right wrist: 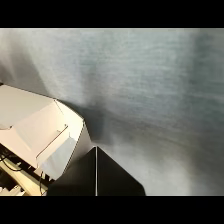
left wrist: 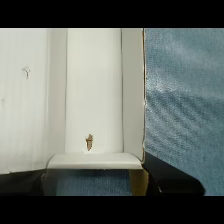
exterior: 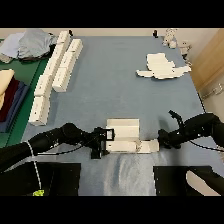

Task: Fold the box.

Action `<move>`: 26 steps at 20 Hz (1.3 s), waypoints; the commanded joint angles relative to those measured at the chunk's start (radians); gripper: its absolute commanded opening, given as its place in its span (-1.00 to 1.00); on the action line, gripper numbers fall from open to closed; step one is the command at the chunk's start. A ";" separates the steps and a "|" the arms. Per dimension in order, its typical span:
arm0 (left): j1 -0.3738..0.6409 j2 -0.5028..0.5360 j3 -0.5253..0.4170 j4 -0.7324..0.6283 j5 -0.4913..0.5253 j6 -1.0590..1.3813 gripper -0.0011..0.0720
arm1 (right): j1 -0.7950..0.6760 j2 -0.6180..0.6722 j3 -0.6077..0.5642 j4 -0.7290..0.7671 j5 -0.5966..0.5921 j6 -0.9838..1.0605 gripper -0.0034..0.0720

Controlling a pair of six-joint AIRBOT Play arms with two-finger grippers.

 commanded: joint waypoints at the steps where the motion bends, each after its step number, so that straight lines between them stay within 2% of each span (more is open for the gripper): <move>1: 0.000 0.000 0.001 0.000 0.000 0.000 0.33 | 0.063 0.001 -0.008 0.008 0.078 0.000 -0.91; 6: 0.000 0.000 0.001 0.000 0.000 0.000 0.33 | 0.146 0.007 -0.007 0.066 0.077 0.000 -0.91; 12: 0.000 0.000 0.001 0.000 0.000 0.000 0.33 | 0.171 0.112 -0.007 0.081 0.059 0.056 -0.91; 13: 0.000 0.000 0.001 0.000 0.000 0.000 0.33 | 0.171 0.131 -0.007 0.084 0.047 0.056 -0.76; 14: 0.000 0.000 0.001 0.000 0.000 0.000 0.33 | 0.171 0.148 -0.007 0.086 0.045 0.056 -0.32; 15: 0.000 0.000 0.001 0.000 0.000 0.000 0.33 | 0.173 0.162 -0.006 0.089 0.046 0.056 -0.06; 16: 0.000 0.000 0.001 0.000 0.000 0.000 0.33 | 0.175 0.173 -0.006 0.100 0.043 0.056 -0.04; 18: 0.000 0.000 0.001 0.000 0.000 0.000 0.33 | 0.190 0.185 -0.006 0.130 0.043 0.055 0.37; 20: 0.000 0.000 0.001 0.000 0.000 0.000 0.33 | 0.243 0.186 -0.007 0.134 0.065 0.055 0.38; 23: 0.000 0.000 0.001 0.000 0.000 0.000 0.33 | 0.364 0.186 -0.006 0.131 0.166 0.063 0.37; 26: 0.000 0.000 0.001 0.000 0.000 0.000 0.33 | 0.473 0.173 0.033 0.019 0.240 0.209 0.25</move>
